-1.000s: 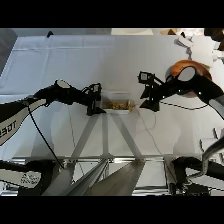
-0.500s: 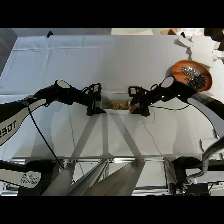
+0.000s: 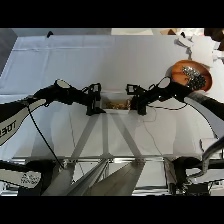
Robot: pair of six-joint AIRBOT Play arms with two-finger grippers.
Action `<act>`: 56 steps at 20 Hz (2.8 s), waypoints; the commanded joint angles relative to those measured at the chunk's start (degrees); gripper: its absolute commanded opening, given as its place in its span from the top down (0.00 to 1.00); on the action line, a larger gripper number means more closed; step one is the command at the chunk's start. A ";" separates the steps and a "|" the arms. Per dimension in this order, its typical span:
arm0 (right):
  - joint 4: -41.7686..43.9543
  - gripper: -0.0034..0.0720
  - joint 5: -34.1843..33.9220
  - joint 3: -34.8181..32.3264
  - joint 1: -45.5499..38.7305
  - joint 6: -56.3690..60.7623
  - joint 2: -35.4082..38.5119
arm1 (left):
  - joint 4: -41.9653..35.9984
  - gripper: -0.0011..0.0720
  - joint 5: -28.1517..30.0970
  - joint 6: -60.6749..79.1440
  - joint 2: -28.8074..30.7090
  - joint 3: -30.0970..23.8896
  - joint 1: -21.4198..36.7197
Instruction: Fold the box and place the chain.
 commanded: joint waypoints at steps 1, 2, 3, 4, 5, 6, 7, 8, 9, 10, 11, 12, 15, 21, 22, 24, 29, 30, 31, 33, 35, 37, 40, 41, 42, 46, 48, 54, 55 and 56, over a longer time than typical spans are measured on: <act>-6.01 0.95 -0.26 -0.02 0.02 5.97 1.88 | -0.07 0.54 0.04 -0.02 -0.02 0.00 -0.04; -7.13 0.95 -0.33 -0.02 0.02 6.95 2.95 | -0.04 0.54 0.04 -0.02 -0.02 0.00 -0.04; -8.11 0.95 -0.31 0.00 0.02 7.02 4.11 | -0.07 0.54 0.04 -0.02 -0.02 0.00 -0.04; -9.68 0.95 -0.31 -0.02 0.02 7.02 5.33 | -0.04 0.54 0.04 -0.02 -0.02 0.00 -0.04; -11.30 0.95 -0.26 -0.02 0.02 7.02 6.51 | -0.04 0.54 0.04 -0.02 -0.02 0.00 -0.04; -12.48 0.95 0.07 0.00 0.02 7.06 7.61 | -0.07 0.54 0.04 -0.02 -0.02 0.00 -0.04; -12.94 0.95 0.44 -0.02 0.02 7.06 8.72 | -0.07 0.54 0.04 -0.02 -0.02 0.00 -0.04; -12.79 0.95 0.79 0.00 0.02 7.08 9.86 | -0.07 0.54 0.04 -0.02 -0.02 0.00 -0.04; -12.35 0.95 1.22 0.00 0.02 7.06 11.15 | -0.07 0.54 0.04 -0.02 -0.02 0.00 -0.04; -11.54 0.95 1.75 -0.02 0.02 7.08 12.46 | -0.07 0.54 0.04 -0.02 -0.02 0.00 -0.04; -10.34 0.95 2.14 0.00 0.02 7.06 13.75 | -0.04 0.54 0.04 -0.02 -0.02 0.00 -0.04; -8.20 0.95 2.32 0.00 0.02 7.06 15.06 | -0.04 0.54 0.04 -0.02 -0.02 0.00 -0.04; 2.47 0.95 2.47 0.00 0.02 6.86 18.73 | -0.04 0.54 0.04 -0.02 -0.02 0.00 -0.04; 20.63 0.95 -0.28 0.00 2.01 2.25 20.26 | -0.07 0.54 0.04 -0.02 -0.02 0.00 -0.04; 18.51 0.94 -0.74 0.00 2.84 2.29 20.02 | -0.04 0.54 0.04 -0.02 -0.02 0.00 -0.04; 14.12 0.94 -0.52 0.00 3.85 2.38 19.39 | -0.07 0.54 0.04 -0.02 -0.02 0.00 -0.04; 8.20 0.45 0.63 0.00 3.02 2.51 18.64 | -0.04 0.54 0.07 -0.02 -0.02 0.00 -0.04; 8.33 0.45 1.64 0.00 2.25 2.49 18.64 | -0.04 0.54 0.07 -0.02 -0.02 0.00 -0.04; 8.31 0.45 2.78 0.00 1.38 2.49 18.64 | -0.04 0.54 0.04 -0.02 -0.02 0.00 -0.04; 8.11 0.45 5.57 -0.02 -1.03 2.49 18.64 | -0.07 0.54 0.04 -0.02 -0.02 0.00 -0.04; 7.78 0.45 7.21 -0.02 -3.65 2.40 18.60 | -0.07 0.54 0.04 -0.02 -0.02 0.00 -0.04; 7.37 0.45 7.41 -0.02 -5.79 2.23 18.51 | -0.07 0.54 0.04 -0.02 -0.02 0.00 -0.04; 6.08 0.45 7.23 -0.07 -7.26 2.23 18.18 | -0.04 0.54 0.04 -0.02 0.00 0.00 -0.04; 6.01 0.45 6.75 -0.33 -7.26 2.23 18.05 | -0.07 0.54 0.04 -0.02 -0.02 0.00 -0.04; 6.03 0.45 5.84 -1.01 -7.23 2.23 17.90 | -0.04 0.54 0.04 -0.02 -0.02 0.00 -0.04; 6.03 0.45 3.08 -4.24 -7.23 0.11 15.41 | -0.07 0.54 0.04 -0.02 -0.02 0.00 -0.04; 6.25 0.45 3.32 -4.59 -7.02 -3.39 13.14 | -0.07 0.54 0.04 -0.02 -0.02 0.00 -0.04; 6.34 0.46 1.75 -4.59 -3.28 -10.19 7.91 | -0.07 0.54 0.04 -0.02 -0.02 0.00 -0.04; 6.54 0.46 1.33 -4.59 -3.26 -10.19 6.75 | -0.04 0.54 0.04 -0.02 -0.02 0.00 -0.04; 6.67 0.46 1.31 -4.59 -3.26 -10.19 5.79 | -0.04 0.54 0.04 -0.02 -0.02 0.00 -0.04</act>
